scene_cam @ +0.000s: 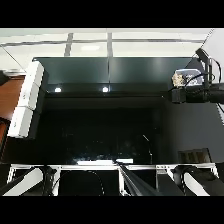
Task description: Fold the box and place the chain.
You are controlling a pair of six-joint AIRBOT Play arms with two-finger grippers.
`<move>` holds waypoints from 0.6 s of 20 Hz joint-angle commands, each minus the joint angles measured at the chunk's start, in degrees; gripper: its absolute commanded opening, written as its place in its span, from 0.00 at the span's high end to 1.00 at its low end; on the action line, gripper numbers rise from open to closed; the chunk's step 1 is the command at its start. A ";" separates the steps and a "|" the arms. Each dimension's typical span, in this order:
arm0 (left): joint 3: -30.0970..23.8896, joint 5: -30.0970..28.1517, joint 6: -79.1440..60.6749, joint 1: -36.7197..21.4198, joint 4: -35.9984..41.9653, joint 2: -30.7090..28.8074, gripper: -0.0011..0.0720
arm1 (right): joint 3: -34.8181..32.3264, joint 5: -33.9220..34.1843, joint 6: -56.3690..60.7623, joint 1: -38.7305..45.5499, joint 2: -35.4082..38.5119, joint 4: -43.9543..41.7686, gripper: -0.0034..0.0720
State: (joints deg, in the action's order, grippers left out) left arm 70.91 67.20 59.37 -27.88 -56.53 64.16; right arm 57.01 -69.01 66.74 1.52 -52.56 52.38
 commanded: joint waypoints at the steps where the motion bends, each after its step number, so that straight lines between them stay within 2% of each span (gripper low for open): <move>1: -0.81 1.97 3.82 8.96 7.76 -5.09 0.95 | 5.46 0.83 13.11 -7.06 0.11 22.49 0.93; 3: -10.67 -7.58 3.96 15.06 6.95 -13.94 0.95 | 4.09 0.02 15.50 -8.57 0.57 23.30 0.93; 4: -16.55 -12.59 3.65 17.70 5.62 -18.78 0.95 | 1.62 4.04 15.45 -9.07 1.64 23.17 0.93; 5: -22.91 -16.83 3.65 20.09 3.30 -23.78 0.95 | -2.10 10.36 14.93 -9.14 3.23 22.88 0.93; 7: -32.68 -20.04 3.69 22.69 -2.27 -31.12 0.95 | -11.50 25.57 14.69 -8.48 5.97 24.30 0.93; 9: -37.57 -18.75 5.66 22.43 -6.23 -34.88 0.95 | -18.34 35.41 15.47 -6.49 5.86 24.24 0.93; 10: -38.45 -18.49 5.62 22.25 -7.69 -35.56 0.95 | -20.17 37.38 15.56 -5.57 5.86 24.26 0.93; 12: -38.64 -20.09 5.53 22.27 -9.49 -35.89 0.95 | -21.03 36.28 15.52 -4.70 5.86 24.39 0.93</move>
State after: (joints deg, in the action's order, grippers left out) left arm 36.42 50.04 64.31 -6.55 -61.36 31.73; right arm 40.53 -40.14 81.43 -4.45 -47.24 75.50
